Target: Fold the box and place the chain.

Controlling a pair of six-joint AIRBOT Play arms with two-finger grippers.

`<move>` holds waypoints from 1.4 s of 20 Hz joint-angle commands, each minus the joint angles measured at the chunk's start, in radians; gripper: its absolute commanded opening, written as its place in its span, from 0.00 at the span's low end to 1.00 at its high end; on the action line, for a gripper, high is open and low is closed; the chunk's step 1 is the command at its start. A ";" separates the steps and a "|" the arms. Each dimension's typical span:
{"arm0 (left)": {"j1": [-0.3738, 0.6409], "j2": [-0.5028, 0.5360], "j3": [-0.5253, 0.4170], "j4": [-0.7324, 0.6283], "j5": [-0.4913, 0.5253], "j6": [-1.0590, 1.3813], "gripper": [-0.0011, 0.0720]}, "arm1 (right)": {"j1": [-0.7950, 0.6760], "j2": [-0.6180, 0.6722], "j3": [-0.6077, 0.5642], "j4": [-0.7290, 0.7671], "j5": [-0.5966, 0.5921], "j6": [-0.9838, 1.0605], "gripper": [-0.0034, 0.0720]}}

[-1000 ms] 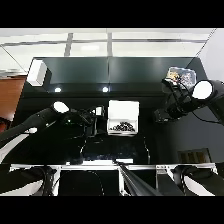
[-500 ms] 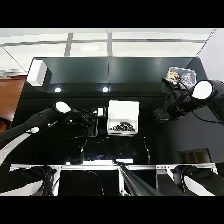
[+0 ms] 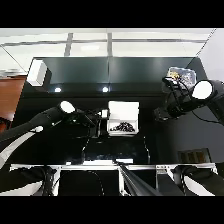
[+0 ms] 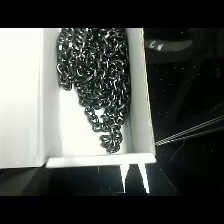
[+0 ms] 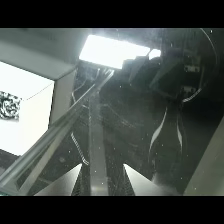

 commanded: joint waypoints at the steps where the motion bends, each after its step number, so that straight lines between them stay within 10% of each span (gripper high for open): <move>1: -0.026 -0.002 0.003 0.029 0.015 -0.003 0.74 | 0.005 0.000 -0.001 0.006 -0.040 0.000 0.46; 4: -0.030 -0.002 0.003 0.030 0.033 -0.019 0.70 | 0.014 0.000 -0.002 0.035 -0.146 0.002 0.49; 5: -0.030 -0.002 0.003 0.030 0.034 -0.020 0.70 | 0.014 -0.001 -0.002 0.039 -0.209 0.023 0.84; 6: -0.030 -0.002 0.003 0.030 0.034 -0.020 0.70 | 0.014 -0.002 -0.001 0.044 -0.282 0.027 0.99; 11: -0.030 -0.002 0.003 0.030 0.034 -0.020 0.70 | 0.023 -0.087 -0.002 0.220 -0.511 0.077 0.99; 23: -0.030 -0.002 0.003 0.030 0.034 -0.020 0.70 | 0.105 -0.087 0.105 0.246 -0.009 -0.689 0.99; 28: -0.030 -0.002 0.003 0.030 0.034 -0.020 0.70 | 0.167 -0.088 0.009 0.258 -0.045 -0.931 0.99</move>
